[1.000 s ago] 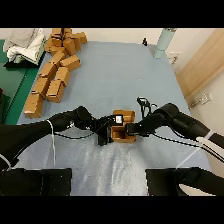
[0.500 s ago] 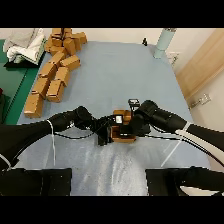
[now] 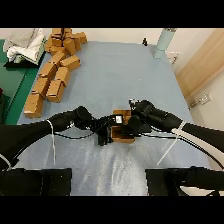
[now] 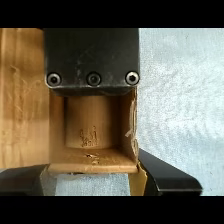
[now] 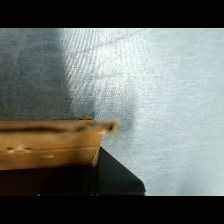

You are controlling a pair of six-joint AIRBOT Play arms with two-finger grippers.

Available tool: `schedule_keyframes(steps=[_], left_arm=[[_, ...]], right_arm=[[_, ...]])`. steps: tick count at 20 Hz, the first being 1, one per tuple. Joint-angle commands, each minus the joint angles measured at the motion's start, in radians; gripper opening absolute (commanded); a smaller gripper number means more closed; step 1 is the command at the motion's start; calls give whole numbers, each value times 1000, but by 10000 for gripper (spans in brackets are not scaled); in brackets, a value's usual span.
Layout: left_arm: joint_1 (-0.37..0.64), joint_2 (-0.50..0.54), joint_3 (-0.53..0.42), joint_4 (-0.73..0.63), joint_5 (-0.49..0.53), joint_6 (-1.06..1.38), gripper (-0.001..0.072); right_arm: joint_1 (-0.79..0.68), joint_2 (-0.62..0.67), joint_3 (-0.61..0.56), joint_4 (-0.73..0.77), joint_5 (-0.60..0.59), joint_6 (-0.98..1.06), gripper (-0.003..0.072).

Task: Fold the box.

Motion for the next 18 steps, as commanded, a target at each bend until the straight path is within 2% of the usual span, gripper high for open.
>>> schedule_keyframes(steps=[1,2,3,4,5,6,8,9,10,11,12,14,15,16,17,18], left_arm=[[0,0,1,1,0,2,513],[0,0,1,1,0,2,513],[0,0,1,1,0,2,513],[0,0,1,1,0,2,513],[0,0,1,1,0,2,513],[0,0,1,1,0,2,513],[0,0,1,1,0,2,513],[0,0,1,1,0,2,513],[0,0,1,1,0,2,513],[0,0,1,1,0,2,513],[0,0,1,1,0,2,513],[0,0,1,1,0,2,513],[0,0,1,1,0,2,513],[0,0,1,1,0,2,513],[0,0,1,1,0,2,513],[0,0,1,1,0,2,513]], right_arm=[[1,-2,1,-6,-4,1,2],[1,-1,1,-7,-3,0,3],[0,-1,1,-7,-3,0,138],[0,-1,1,-6,-3,-1,428],[1,-1,1,-5,-3,-11,481],[1,-1,1,-1,-3,-11,481],[0,-1,1,-2,-3,-11,478],[1,-1,1,-2,-3,-11,423],[0,-1,1,-2,-4,-11,283],[0,-1,1,-2,-4,-11,95],[0,-1,1,-1,-4,-11,2],[0,-1,1,-3,-2,-11,3],[0,-1,1,-3,2,-11,152],[0,-1,1,-2,6,-17,444],[0,-1,1,-2,8,-26,492],[0,0,1,2,7,-26,493]])
